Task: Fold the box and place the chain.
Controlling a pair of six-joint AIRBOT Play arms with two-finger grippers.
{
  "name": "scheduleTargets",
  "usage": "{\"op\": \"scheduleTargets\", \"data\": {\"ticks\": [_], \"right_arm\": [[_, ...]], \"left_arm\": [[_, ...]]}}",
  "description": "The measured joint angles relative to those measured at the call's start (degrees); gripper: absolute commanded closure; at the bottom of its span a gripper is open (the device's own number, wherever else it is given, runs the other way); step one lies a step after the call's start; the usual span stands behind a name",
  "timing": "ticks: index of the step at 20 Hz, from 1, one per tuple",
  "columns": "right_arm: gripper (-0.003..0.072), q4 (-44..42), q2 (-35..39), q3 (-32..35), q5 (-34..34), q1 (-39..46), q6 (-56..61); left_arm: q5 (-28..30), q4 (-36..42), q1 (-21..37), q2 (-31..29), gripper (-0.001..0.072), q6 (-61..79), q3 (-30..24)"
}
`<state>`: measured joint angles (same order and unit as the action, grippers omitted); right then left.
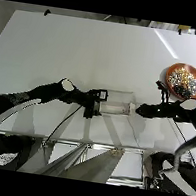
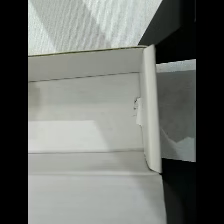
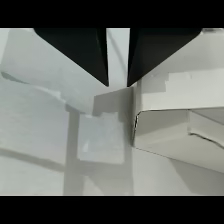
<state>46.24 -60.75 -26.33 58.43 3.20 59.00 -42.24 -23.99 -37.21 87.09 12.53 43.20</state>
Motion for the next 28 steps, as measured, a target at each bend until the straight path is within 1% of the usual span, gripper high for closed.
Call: {"op": "scheduleTargets", "data": {"ticks": [6,12,13,15,16,18,22,28], "right_arm": [[0.051,-3.1,2.0,0.0,1.2,-2.7,-0.5],[0.0503,-4.2,4.0,0.0,1.6,-3.7,-0.6],[0.0466,-4.1,4.3,0.0,1.7,-3.7,-0.6],[0.0455,-4.2,4.6,0.0,1.7,-4.0,-0.6],[0.0394,-4.0,4.7,0.0,1.2,-4.4,-0.5],[0.0387,-3.1,4.7,0.0,-0.5,-5.9,0.8],[0.0387,0.9,4.3,-1.2,-4.1,-11.3,7.3],[0.0387,13.6,-0.8,-7.4,-5.4,-21.6,24.1]], "left_arm": [[0.0,0.0,0.0,0.0,0.0454,0.0,0.0],[0.0,0.0,0.0,0.0,0.0454,0.0,0.0],[0.0,0.0,0.0,0.0,0.0454,0.0,0.0],[0.0,0.0,0.0,0.0,0.0454,0.0,0.0],[0.0,0.0,0.0,0.0,0.0454,0.0,0.0],[0.0,0.0,0.0,0.0,0.0454,0.0,0.0],[0.0,0.0,0.0,0.0,0.0454,0.0,0.0],[0.0,0.0,0.0,0.0,0.0454,0.0,0.0]]}}
